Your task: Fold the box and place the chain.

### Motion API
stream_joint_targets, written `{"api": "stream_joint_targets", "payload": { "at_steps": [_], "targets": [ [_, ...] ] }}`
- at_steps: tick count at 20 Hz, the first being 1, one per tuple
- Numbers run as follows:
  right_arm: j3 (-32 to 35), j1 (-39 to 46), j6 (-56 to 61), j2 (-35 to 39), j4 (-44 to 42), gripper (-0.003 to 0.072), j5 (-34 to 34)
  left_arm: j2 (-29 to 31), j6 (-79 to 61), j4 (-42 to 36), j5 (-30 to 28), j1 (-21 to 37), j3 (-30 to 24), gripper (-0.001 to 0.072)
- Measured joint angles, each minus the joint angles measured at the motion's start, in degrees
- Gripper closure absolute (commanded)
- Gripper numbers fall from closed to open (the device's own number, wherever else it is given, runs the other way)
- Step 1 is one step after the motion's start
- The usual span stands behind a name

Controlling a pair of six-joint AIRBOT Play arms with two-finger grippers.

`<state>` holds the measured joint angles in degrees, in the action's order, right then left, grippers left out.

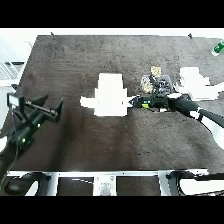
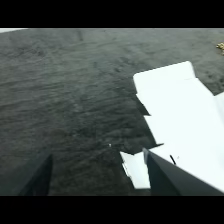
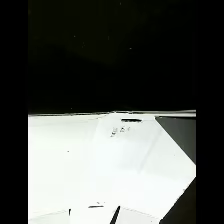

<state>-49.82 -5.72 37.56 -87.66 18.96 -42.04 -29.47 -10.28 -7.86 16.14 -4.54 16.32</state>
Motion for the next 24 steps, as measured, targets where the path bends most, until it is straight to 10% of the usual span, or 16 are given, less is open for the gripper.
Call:
{"api": "stream_joint_targets", "payload": {
  "at_steps": [7,16,18,24],
  "targets": [
    [0.0,-0.7,0.5,0.0,-0.8,0.0678,0.6,-26.3,4.3,2.5,3.5,0.0,19.5,0.0088],
    [0.0,-0.7,0.3,0.0,-1.0,0.0677,0.9,-59.7,40.7,39.4,32.1,0.0,55.5,0.0089],
    [0.0,-0.7,0.3,0.0,-1.0,0.0677,0.9,-66.1,46.1,43.9,38.8,0.0,63.6,0.0197],
    [0.0,-1.0,0.3,0.0,-1.0,0.0676,0.9,-81.3,55.7,48.5,52.1,0.0,82.9,0.0146]
  ]
}}
